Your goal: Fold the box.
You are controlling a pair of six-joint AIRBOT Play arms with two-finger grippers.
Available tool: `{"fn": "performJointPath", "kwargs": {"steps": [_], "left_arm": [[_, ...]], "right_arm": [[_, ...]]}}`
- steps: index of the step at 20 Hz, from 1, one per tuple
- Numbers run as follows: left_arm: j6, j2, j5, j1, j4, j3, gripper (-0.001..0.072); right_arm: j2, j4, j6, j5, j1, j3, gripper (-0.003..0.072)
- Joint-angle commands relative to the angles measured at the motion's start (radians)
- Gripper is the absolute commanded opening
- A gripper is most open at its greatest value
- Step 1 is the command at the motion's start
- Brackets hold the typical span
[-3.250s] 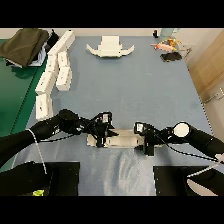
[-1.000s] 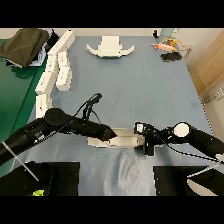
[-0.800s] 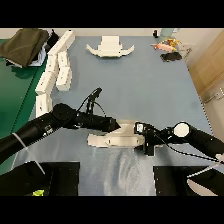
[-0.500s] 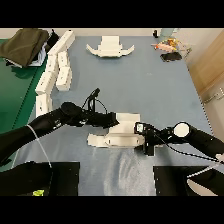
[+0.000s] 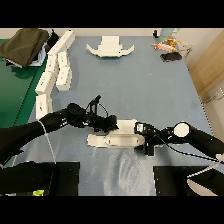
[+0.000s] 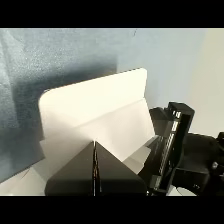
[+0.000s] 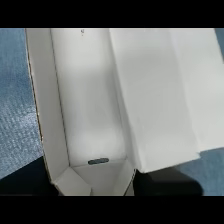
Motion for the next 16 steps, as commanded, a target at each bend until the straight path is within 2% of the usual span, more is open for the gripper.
{"fn": "performJointPath", "kwargs": {"steps": [1, 6, 9, 12, 16], "left_arm": [[-0.011, -0.010, -0.011, -0.001, 0.002, 0.000, 0.0014], [0.024, -0.006, -0.023, 0.000, -0.001, 0.006, 0.0014], [0.136, 0.047, -0.076, 0.029, 0.000, 0.032, 0.0013], [0.206, 0.185, -0.082, 0.069, 0.077, 0.034, 0.0012], [0.203, 0.409, -0.130, 0.072, 0.346, 0.024, 0.0013]], "right_arm": [[0.001, 0.000, 0.000, 0.000, 0.000, 0.000, 0.0512], [0.001, 0.000, 0.000, 0.000, 0.000, 0.000, 0.0512], [0.001, 0.000, 0.000, 0.000, 0.000, 0.000, 0.0512], [0.001, 0.000, 0.000, 0.000, 0.000, 0.000, 0.0512], [0.001, 0.000, 0.000, 0.000, 0.000, 0.000, 0.0511]]}}
